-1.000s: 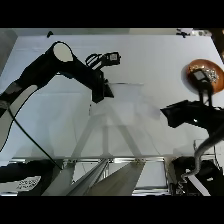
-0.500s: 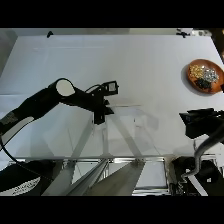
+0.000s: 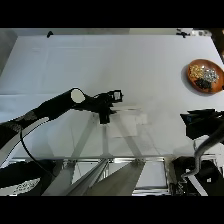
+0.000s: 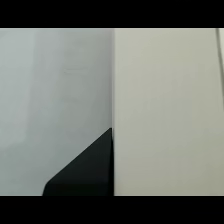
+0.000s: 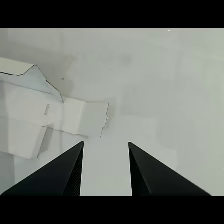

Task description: Fold the box and place the chain.

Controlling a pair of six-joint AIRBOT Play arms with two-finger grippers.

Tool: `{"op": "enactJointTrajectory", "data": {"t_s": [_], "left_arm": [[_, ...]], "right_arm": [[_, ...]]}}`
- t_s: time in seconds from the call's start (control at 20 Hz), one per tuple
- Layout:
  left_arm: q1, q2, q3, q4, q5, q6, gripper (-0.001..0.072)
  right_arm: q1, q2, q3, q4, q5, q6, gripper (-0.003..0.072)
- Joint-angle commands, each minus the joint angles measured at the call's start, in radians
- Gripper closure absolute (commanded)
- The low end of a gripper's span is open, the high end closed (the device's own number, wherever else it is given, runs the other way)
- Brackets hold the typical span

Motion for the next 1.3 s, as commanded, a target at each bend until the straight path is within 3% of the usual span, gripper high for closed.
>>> {"op": "enactJointTrajectory", "data": {"t_s": [0.0, 0.35, 0.55, 1.25], "left_arm": [[-0.002, -0.024, -0.002, -0.14, 0.034, 0.112, 0.0706], [0.0, -0.055, -0.002, -0.172, 0.077, 0.2, 0.0704], [0.001, -0.068, -0.002, -0.164, 0.047, 0.364, 0.0705], [0.053, -0.07, -0.002, -0.259, 0.019, 0.356, 0.0704]], "right_arm": [[0.0, 0.001, 0.0, 0.001, 0.003, 0.0, 0.0363], [0.0, 0.001, 0.0, 0.003, 0.003, 0.0, 0.0363], [0.0, 0.001, 0.0, 0.004, 0.003, 0.0, 0.0363], [0.0, 0.001, 0.0, 0.004, 0.004, 0.0, 0.0363]]}}
